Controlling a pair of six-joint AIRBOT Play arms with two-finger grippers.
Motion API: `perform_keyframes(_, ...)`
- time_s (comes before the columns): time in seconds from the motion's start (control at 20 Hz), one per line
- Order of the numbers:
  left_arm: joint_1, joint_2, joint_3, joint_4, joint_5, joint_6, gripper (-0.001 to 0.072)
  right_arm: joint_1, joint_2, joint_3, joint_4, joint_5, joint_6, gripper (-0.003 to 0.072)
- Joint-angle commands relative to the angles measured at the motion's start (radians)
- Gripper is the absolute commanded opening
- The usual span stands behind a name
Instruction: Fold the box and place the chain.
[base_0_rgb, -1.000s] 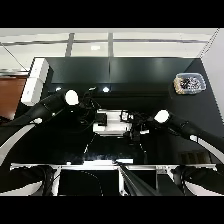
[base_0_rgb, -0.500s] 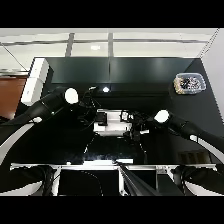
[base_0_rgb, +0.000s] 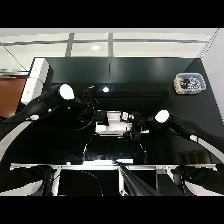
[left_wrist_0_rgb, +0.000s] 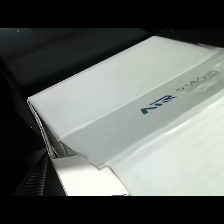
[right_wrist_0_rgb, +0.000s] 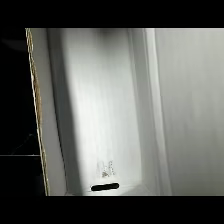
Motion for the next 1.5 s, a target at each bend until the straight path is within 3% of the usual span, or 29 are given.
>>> perform_keyframes(0.0, 0.004, 0.003, 0.002, -0.017, -0.020, 0.044, 0.0715, 0.000, -0.001, 0.000, 0.003, 0.000, 0.002, 0.0133)
perform_keyframes(0.25, 0.081, 0.069, 0.001, 0.059, -0.028, 0.043, 0.0715, 0.000, -0.001, 0.000, 0.003, 0.000, 0.002, 0.0133)
perform_keyframes(0.6, 0.256, 0.183, 0.001, 0.121, -0.153, 0.104, 0.0704, 0.000, -0.001, 0.000, 0.003, 0.000, 0.002, 0.0133)
perform_keyframes(0.65, 0.293, 0.207, 0.001, 0.132, -0.158, 0.108, 0.0571, 0.000, -0.001, 0.000, 0.003, 0.000, 0.002, 0.0133)
perform_keyframes(0.75, 0.374, 0.254, -0.011, 0.150, -0.158, 0.128, 0.0107, 0.000, -0.001, 0.000, 0.003, 0.000, 0.002, 0.0133)
perform_keyframes(0.8, 0.416, 0.275, -0.026, 0.153, -0.145, 0.142, 0.0035, 0.000, -0.001, 0.000, 0.003, 0.000, 0.002, 0.0133)
perform_keyframes(0.95, 0.550, 0.318, -0.136, 0.120, -0.085, 0.153, 0.0035, 0.000, -0.001, 0.000, 0.003, 0.000, 0.002, 0.0133)
perform_keyframes(1.1, 0.637, 0.319, -0.346, -0.081, -0.030, 0.254, 0.0034, 0.000, -0.001, 0.000, 0.003, 0.000, 0.002, 0.0133)
perform_keyframes(1.3, 0.631, 0.311, -0.580, -0.297, 0.102, 0.407, 0.0032, 0.000, -0.001, 0.000, 0.003, 0.000, 0.002, 0.0133)
perform_keyframes(1.45, 0.574, 0.279, -0.628, -0.306, 0.158, 0.423, 0.0032, 0.000, -0.001, 0.000, 0.003, 0.000, 0.002, 0.0133)
